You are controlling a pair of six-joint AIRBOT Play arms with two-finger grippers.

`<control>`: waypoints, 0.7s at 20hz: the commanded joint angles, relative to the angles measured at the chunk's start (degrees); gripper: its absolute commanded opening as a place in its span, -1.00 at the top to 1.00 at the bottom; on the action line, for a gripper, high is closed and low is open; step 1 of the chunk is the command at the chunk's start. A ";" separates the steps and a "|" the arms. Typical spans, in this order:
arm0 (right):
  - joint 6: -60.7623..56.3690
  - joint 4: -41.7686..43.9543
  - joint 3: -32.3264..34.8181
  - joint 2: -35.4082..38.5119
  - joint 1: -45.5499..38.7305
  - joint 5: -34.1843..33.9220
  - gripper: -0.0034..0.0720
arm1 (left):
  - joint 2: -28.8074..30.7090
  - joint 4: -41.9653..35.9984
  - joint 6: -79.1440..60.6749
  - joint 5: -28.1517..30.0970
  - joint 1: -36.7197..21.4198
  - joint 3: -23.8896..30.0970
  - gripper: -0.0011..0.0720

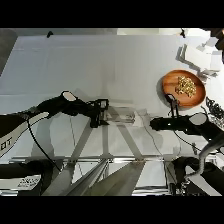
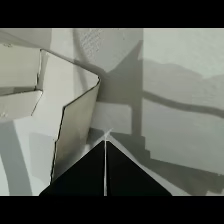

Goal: Fold the box and place the chain.

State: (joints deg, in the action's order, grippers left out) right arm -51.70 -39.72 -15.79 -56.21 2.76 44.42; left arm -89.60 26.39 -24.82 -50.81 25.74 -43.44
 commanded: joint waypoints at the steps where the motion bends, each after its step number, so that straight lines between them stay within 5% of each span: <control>1: 1.97 7.02 0.15 -2.56 2.27 -1.88 0.90 | -0.02 0.00 0.00 0.00 -0.02 -0.02 0.03; 14: 7.43 23.50 0.11 -1.25 2.36 6.58 0.89 | -0.02 0.00 0.00 0.00 0.00 -0.02 0.03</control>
State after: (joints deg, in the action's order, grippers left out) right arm -45.39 -20.27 -15.68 -58.17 5.06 48.23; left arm -89.60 26.39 -24.82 -50.81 25.74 -43.44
